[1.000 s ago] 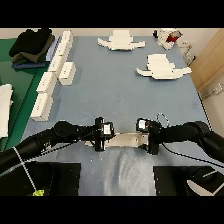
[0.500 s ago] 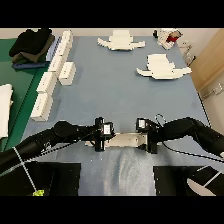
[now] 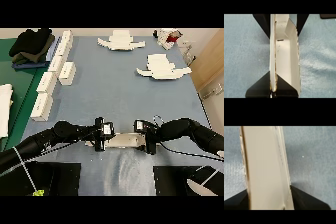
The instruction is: Fold the box.
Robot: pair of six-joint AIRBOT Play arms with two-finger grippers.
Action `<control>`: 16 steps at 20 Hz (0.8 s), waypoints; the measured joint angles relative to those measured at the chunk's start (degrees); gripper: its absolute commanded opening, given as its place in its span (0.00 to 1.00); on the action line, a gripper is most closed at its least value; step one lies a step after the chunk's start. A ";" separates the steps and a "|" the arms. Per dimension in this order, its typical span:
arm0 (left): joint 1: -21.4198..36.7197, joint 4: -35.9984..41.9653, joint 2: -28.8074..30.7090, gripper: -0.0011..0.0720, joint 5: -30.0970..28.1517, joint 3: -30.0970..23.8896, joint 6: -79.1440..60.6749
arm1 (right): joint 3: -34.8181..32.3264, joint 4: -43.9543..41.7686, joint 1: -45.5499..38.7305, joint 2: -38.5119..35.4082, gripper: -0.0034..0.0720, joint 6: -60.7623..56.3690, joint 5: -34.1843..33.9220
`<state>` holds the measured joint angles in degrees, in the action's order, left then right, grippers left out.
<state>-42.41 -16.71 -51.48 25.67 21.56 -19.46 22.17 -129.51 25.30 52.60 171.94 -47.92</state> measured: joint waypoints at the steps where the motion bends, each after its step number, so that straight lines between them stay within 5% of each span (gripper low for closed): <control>1: 0.00 0.00 0.00 0.03 0.00 -0.02 -0.02 | -0.02 0.00 0.59 0.28 0.89 0.00 0.74; 8: 0.00 0.00 0.00 0.03 0.00 -0.02 0.00 | -0.81 1.42 2.34 1.55 0.89 0.20 3.45; 10: 0.00 0.02 0.00 0.03 0.00 -0.02 -0.02 | -1.07 1.62 2.45 1.62 0.71 0.22 4.02; 16: 0.00 0.00 0.00 0.03 0.02 -0.02 -0.02 | -1.33 1.86 2.54 1.68 0.71 0.20 4.42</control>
<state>-42.41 -16.71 -51.48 25.69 21.54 -19.49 20.84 -127.66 27.83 54.28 172.13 -43.51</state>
